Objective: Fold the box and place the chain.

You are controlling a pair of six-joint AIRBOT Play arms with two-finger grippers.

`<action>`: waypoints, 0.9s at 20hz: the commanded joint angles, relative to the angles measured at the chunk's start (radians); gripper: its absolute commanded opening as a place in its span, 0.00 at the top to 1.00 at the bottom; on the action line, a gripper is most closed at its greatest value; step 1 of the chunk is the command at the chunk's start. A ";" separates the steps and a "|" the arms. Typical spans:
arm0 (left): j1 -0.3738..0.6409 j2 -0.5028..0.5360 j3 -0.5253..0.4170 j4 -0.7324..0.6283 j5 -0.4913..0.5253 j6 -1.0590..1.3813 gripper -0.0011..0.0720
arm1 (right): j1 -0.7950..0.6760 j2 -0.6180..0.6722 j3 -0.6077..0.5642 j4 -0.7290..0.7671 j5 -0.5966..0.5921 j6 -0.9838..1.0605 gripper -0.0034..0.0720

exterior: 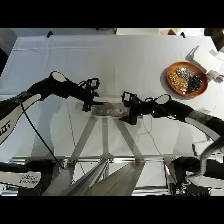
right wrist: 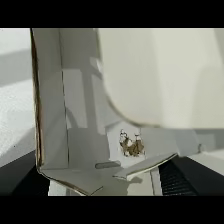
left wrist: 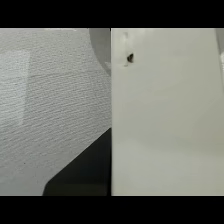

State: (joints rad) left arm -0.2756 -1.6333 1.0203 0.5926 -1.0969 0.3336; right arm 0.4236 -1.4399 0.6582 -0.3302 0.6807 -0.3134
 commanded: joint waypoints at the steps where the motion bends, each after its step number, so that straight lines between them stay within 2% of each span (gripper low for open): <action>1: 0.000 -0.001 0.000 0.000 0.001 0.000 0.97 | 0.000 -0.008 0.001 0.039 0.012 -0.042 0.02; 18: 0.000 -0.001 0.000 0.000 0.001 0.000 0.97 | 0.000 -0.019 0.029 0.012 0.037 -0.087 0.02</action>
State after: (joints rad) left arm -0.2756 -1.6333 1.0203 0.5930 -1.0973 0.3336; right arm 0.4236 -1.4567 0.6823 -0.3058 0.7120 -0.4011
